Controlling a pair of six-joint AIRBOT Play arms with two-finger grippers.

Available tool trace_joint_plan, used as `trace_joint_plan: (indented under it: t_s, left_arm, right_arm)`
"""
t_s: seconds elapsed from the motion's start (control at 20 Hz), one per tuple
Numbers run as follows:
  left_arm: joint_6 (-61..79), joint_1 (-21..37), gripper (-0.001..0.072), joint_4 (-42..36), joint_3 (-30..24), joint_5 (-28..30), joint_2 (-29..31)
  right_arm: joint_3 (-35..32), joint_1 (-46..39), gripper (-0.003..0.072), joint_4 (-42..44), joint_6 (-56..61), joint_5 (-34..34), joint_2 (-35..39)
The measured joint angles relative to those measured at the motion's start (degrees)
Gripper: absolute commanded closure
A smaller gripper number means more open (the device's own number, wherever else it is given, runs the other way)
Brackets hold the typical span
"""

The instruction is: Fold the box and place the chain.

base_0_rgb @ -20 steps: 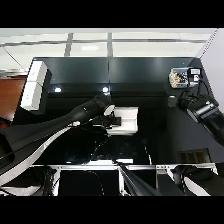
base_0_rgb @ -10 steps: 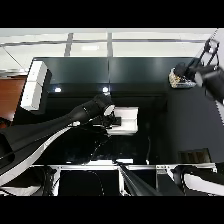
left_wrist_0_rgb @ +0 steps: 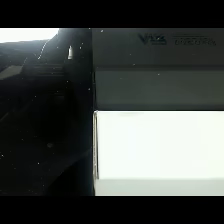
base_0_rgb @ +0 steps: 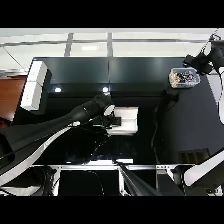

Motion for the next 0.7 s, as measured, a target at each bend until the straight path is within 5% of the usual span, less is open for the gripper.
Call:
trace_joint_plan:
  t_s: [0.2,0.3,0.35,0.45,0.5,0.55,0.7]
  left_arm:
    - [0.00,0.00,0.0685,0.00,0.00,-0.04,0.00]
    - [0.00,0.00,0.0685,0.00,0.00,-0.07,0.00]
    - [0.00,0.00,0.0685,0.00,0.00,-0.09,0.00]
    - [0.00,0.00,0.0685,0.00,0.00,-0.13,0.00]
    - [0.00,0.00,0.0685,0.00,0.00,-0.13,0.00]
    - [0.00,0.00,0.0685,0.00,0.00,-0.13,0.00]
    - [0.00,0.00,0.0685,0.00,0.00,-0.15,-0.02]
  right_arm:
    - [2.86,-2.05,-0.0019,1.16,-0.90,1.46,-4.52]
    - [3.41,-2.43,0.0101,1.33,-1.31,1.36,-6.08]
    - [3.56,-2.60,0.0101,1.44,-1.49,1.20,-6.71]
    - [3.76,-2.75,0.0269,1.25,-1.70,1.18,-7.52]
    - [3.82,-2.78,0.0536,1.27,-1.75,1.22,-7.76]
    - [3.93,-2.82,0.0675,1.20,-1.95,1.57,-7.93]
    - [5.18,-2.89,0.0676,1.49,-3.87,4.94,-7.76]
